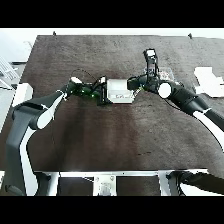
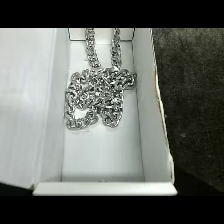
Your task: Fold the box and place the chain.
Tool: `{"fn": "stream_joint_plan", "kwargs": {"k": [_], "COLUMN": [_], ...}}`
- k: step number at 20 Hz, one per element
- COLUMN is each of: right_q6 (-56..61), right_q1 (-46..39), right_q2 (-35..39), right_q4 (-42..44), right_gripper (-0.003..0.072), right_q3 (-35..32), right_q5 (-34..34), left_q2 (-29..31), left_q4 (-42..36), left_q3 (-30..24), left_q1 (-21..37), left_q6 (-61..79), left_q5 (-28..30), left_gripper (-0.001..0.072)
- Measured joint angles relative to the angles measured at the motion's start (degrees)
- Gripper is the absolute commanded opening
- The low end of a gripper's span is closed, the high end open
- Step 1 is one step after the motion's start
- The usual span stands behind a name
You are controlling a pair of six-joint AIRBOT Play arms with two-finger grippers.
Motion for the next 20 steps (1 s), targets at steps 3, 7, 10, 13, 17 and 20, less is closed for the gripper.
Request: {"fn": "stream_joint_plan", "kwargs": {"k": [3, 7, 10, 13, 17, 20], "right_q6": [0.0, 2.7, 4.1, 0.8, -5.0, -9.9], "right_q1": [-2.0, -9.2, -13.8, -16.0, -17.1, -17.2], "right_q2": [-0.3, -4.3, -9.3, -15.6, -23.2, -27.4], "right_q4": [0.0, 0.1, 2.7, 8.5, 16.1, 21.9], "right_gripper": [0.0398, 0.0456, 0.0455, 0.0456, 0.0451, 0.0376], "right_q3": [-0.1, -0.2, 0.5, 4.0, 11.1, 16.1], "right_q5": [2.3, 2.2, 0.7, -0.1, 0.7, 2.3], "left_q2": [0.0, 0.0, 0.0, 0.0, 0.0, 0.0], "left_q4": [0.0, 0.0, 0.0, 0.0, 0.0, 0.0], "left_q3": [0.0, 0.0, 0.0, 0.0, 0.0, 0.0], "left_q1": [0.0, 0.0, 0.0, 0.0, 0.0, 0.0], "left_q6": [0.0, 0.0, 0.0, 0.0, 0.0, 0.0], "left_q5": [0.0, 0.0, 0.1, 0.1, 0.1, 0.0], "left_gripper": [0.0350, 0.0350, 0.0351, 0.0350, 0.0351, 0.0350]}}
